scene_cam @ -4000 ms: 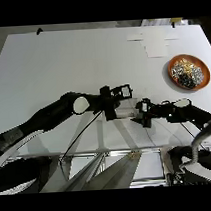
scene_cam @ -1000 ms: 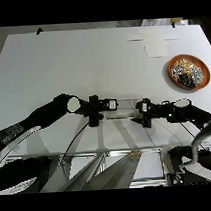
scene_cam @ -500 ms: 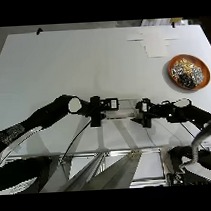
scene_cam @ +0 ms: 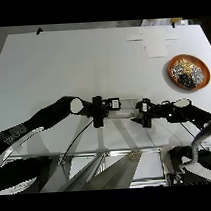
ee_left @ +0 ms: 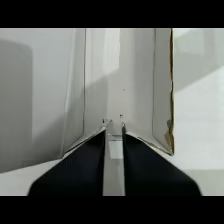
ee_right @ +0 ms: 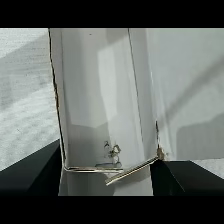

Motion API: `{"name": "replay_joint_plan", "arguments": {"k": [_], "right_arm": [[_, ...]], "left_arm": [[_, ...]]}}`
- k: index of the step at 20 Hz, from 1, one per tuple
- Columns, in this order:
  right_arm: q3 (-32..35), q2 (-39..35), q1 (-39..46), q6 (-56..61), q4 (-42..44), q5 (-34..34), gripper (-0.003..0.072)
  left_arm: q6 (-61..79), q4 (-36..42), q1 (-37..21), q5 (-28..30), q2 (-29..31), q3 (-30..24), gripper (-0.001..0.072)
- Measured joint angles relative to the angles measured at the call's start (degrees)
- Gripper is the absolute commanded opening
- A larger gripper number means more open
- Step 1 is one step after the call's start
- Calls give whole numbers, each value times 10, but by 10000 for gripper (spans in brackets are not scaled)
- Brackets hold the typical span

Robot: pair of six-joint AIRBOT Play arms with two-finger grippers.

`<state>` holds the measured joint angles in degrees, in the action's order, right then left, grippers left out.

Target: Fold the box and place the chain.

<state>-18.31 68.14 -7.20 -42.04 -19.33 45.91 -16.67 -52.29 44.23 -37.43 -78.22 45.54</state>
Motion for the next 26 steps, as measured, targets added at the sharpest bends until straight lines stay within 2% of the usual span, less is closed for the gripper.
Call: {"name": "replay_joint_plan", "arguments": {"k": [2,3,9,10,11,13,14,15,21,26], "right_arm": [[0,0,0,0,0,0,476],[0,0,0,0,0,0,476],[0,0,0,0,0,0,476],[0,0,0,0,0,0,476],[0,0,0,0,0,0,476],[0,0,0,0,0,0,476],[0,0,0,-1,0,0,476],[0,0,0,-1,0,0,476],[0,0,0,0,0,-1,476],[0,0,0,0,0,0,476]], "left_arm": [[12,11,2,1,-3,0,359],[15,14,3,1,-6,0,396],[24,24,5,-3,-15,0,413],[24,24,5,-5,-15,0,402],[23,25,5,-7,-15,0,313],[13,23,4,-14,-14,0,216],[3,18,4,-16,-12,0,96],[-8,14,3,-21,-8,0,6],[-130,-29,-14,-70,53,0,4],[-318,-116,-49,-122,134,0,3]]}}
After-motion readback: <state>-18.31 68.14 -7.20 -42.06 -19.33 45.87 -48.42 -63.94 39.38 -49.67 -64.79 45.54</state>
